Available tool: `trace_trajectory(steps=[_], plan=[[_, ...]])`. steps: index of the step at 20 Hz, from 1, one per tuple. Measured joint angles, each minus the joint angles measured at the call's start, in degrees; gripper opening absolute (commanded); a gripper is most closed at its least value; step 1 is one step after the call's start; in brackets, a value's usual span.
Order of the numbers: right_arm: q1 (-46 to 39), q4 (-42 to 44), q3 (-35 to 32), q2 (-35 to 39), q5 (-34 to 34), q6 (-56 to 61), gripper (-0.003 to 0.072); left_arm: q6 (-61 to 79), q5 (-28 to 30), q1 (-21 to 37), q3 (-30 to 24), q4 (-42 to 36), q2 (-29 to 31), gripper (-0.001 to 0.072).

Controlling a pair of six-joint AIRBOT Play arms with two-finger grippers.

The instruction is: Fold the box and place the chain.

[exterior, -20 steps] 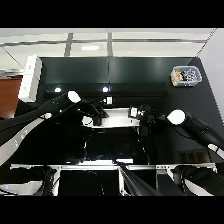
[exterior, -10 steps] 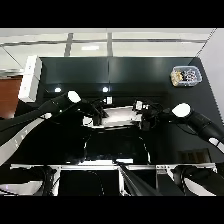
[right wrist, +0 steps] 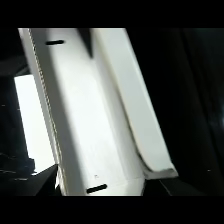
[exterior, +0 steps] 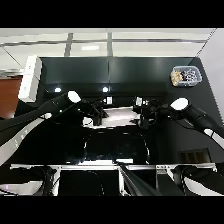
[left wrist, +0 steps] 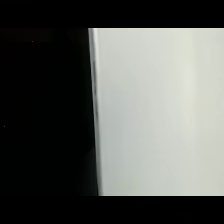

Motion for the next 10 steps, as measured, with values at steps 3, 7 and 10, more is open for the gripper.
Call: trace_trajectory(steps=[3, 7, 10], plan=[[0.4, -0.5, -0.9, -1.1, 1.6, -0.4, 0.0627, 0.1, 0.0, 0.0, 0.0, 0.0, 0.0, 0.0023], [0.7, -0.9, -1.9, -2.6, 2.0, -2.4, 0.0627, 0.2, 0.0, 0.0, 0.0, 0.1, 0.0, 0.0023], [0.9, -1.0, -2.2, -3.7, 1.6, -4.3, 0.0627, 0.0, 0.0, 0.0, 0.0, 0.1, 0.0, 0.0023]])
